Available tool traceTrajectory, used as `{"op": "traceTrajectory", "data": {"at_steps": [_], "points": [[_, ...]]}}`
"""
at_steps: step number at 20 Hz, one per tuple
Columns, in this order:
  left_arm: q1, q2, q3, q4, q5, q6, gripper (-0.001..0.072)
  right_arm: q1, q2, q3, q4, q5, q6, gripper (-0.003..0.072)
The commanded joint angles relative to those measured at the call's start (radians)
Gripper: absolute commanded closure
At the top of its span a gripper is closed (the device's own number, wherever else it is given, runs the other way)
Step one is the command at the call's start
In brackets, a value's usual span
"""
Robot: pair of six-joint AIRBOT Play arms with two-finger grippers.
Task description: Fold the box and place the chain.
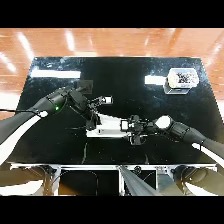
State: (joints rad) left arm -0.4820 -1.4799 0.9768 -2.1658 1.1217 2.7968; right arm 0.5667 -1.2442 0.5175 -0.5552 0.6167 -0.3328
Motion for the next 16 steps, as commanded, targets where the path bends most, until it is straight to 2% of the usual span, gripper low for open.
{"op": "traceTrajectory", "data": {"at_steps": [1,4,5,6,7,10,14,16], "points": [[0.000,-0.001,0.000,0.000,0.002,-0.004,0.0689,0.000,-0.001,0.000,0.003,0.000,0.000,0.0194],[0.000,-0.001,0.001,0.000,0.000,-0.004,0.0686,0.000,-0.001,0.000,0.016,0.000,0.013,0.0194],[0.000,-0.001,0.001,-0.001,-0.001,-0.005,0.0658,-0.002,-0.001,0.000,0.016,0.000,0.013,0.0194],[0.000,-0.001,0.001,-0.001,0.000,-0.010,0.0454,-0.002,-0.001,0.000,0.016,0.000,0.013,0.0194],[0.000,-0.001,0.001,-0.001,-0.011,-0.040,0.0304,-0.002,-0.001,0.000,0.016,0.000,0.013,0.0194],[0.000,0.003,0.002,0.000,-0.026,-0.100,0.0143,-0.002,-0.001,0.000,0.016,0.000,0.013,0.0194],[0.001,0.029,0.006,0.026,0.002,-0.136,0.0140,-0.003,-0.001,0.000,0.010,0.000,0.014,0.0194],[0.001,0.061,0.009,0.089,0.013,-0.197,0.0140,-0.009,-0.001,0.000,0.000,-0.005,0.012,0.0194]]}}
